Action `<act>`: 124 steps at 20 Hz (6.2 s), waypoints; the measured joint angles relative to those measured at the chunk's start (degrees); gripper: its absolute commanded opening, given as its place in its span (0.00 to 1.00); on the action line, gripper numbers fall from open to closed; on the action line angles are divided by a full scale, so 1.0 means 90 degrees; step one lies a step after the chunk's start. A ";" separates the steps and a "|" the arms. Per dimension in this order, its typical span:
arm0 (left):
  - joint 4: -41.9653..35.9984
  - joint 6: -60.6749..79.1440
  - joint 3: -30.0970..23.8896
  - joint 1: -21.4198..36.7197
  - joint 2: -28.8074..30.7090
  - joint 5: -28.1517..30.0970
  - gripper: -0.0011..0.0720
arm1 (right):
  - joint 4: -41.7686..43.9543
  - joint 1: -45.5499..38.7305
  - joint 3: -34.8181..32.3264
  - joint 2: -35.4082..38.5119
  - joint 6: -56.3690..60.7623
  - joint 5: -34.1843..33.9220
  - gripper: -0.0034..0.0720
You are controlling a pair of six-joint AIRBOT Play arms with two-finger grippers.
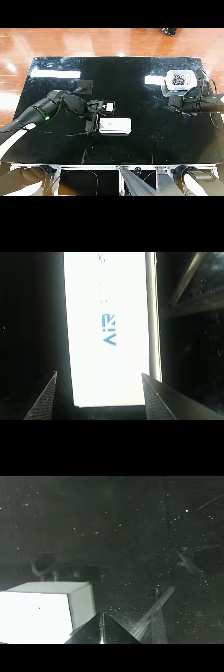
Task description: Fold the box and place the chain.
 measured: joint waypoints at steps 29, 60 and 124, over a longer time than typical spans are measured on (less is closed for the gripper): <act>-0.0204 -0.0517 -0.0100 -0.0024 -0.0279 0.0027 0.87 | -0.0073 -0.0005 0.0000 0.0000 -0.0022 -0.0087 0.09; 0.0986 -0.3225 0.2283 0.4692 -0.1107 0.0112 0.04 | -0.0017 0.0002 0.0000 0.0000 -0.0168 -0.0211 0.09; 0.2380 -0.8959 -0.0967 0.2297 0.2919 -0.0087 0.04 | -0.3602 0.1248 -0.0364 0.0104 0.1540 -0.0658 0.09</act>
